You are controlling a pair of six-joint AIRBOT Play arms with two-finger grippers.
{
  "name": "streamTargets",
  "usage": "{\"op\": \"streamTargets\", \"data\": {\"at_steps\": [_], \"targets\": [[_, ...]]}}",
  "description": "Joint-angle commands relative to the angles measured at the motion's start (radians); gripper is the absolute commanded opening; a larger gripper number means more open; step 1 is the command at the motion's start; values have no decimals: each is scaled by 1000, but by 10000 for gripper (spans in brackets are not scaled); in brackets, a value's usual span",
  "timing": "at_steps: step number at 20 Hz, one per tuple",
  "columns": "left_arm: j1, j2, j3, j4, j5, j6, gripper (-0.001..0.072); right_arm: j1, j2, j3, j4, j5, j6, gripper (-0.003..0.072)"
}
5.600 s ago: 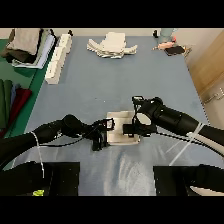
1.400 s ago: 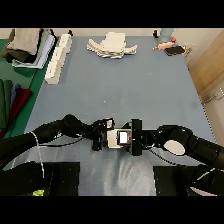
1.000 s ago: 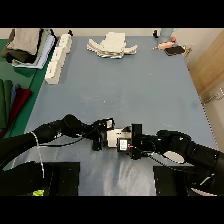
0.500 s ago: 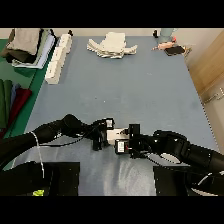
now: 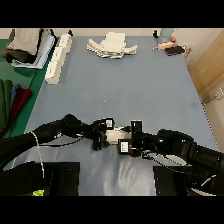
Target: Fold the box.
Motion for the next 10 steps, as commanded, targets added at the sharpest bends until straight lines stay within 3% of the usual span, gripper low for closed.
{"op": "streamTargets", "data": {"at_steps": [1, 10], "targets": [[0, 0, 0, 0, -1, -1, 525, 0, 17, 0, 0, 2, 0, 436], [0, 0, 0, 0, -1, -1, 525, -1, -12, 0, -52, -15, 0, 428]]}}
